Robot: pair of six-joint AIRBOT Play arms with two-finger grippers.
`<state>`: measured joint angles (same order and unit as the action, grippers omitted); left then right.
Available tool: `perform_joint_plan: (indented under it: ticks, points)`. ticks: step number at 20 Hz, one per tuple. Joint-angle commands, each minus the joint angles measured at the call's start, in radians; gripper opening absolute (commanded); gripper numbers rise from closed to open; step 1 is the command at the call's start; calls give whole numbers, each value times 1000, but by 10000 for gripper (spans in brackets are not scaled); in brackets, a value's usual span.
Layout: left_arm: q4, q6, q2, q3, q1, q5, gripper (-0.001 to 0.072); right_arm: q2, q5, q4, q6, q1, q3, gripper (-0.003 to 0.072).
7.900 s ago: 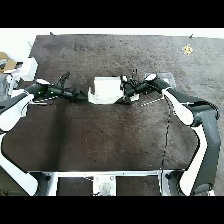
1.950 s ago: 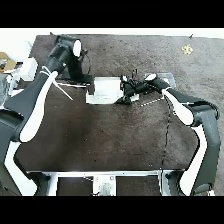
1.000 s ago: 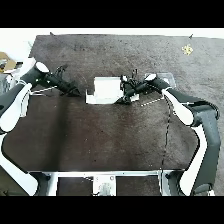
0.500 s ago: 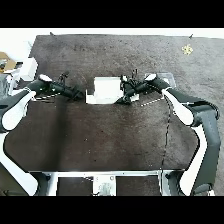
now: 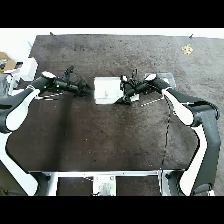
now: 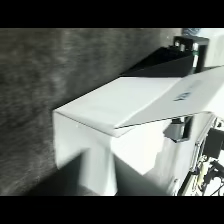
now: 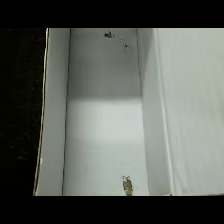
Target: Fold the box and place the chain.
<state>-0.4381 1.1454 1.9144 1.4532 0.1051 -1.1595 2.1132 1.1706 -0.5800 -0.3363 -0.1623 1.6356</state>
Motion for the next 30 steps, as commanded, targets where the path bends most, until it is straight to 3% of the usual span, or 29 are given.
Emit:
perform_joint_plan:
  ticks: [1,3,4,8,17,26,30]
  points:
    - [-9,-2,-2,33,24,-33,326,0,0,0,0,-1,0,448]
    - [-19,6,-2,34,27,-43,321,0,0,0,0,-1,0,447]
    - [-30,11,-2,34,27,-50,285,0,0,0,0,-1,0,447]
    - [-87,44,-2,51,43,-75,285,0,0,0,0,-1,0,447]
    - [-510,427,-2,242,167,-113,286,0,0,0,0,-1,0,447]
    - [-850,766,1,329,279,-105,286,0,0,0,0,-1,0,448]
    - [-927,846,6,333,325,-86,285,0,0,0,0,-1,0,448]
